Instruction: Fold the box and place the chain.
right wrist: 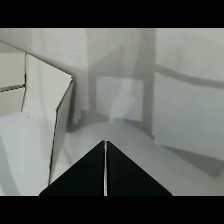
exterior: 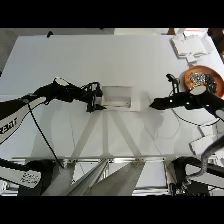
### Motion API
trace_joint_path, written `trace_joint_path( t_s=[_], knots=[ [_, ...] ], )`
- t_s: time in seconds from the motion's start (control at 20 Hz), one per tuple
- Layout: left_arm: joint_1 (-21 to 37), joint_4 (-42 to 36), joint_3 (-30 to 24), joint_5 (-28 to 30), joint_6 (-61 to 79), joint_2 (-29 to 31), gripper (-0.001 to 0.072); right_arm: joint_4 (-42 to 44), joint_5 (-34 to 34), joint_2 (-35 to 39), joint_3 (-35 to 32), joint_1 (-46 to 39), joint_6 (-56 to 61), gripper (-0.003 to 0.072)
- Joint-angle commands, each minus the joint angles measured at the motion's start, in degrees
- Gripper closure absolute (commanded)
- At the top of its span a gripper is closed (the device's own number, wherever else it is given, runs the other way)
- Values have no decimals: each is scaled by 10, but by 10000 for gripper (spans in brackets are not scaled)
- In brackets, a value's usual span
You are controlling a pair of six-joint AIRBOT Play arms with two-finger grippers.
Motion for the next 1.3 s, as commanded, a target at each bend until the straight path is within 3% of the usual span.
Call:
trace_joint_path(
  t_s=[0.0, 0.4, 0.5, 1.1, 1.15, 1.25],
  knots=[
    [0, 0, 0, 0, 0, 0, 373, 76, -10, -38, -2, 36, -37, 684],
    [0, 0, 0, 0, 0, 0, 373, 200, -2, -45, -2, 81, -84, 657],
    [0, 0, 0, 0, 0, 0, 373, 227, -10, -45, -2, 81, -83, 315],
    [0, 0, 0, 0, 0, 0, 373, 283, 16, -44, -2, 81, -115, 314],
    [0, 0, 0, 0, 0, 0, 373, 282, 16, -44, -2, 81, -116, 359],
    [0, 0, 0, 0, 0, 0, 373, 276, 12, -44, -2, 81, -116, 376]
  ],
)
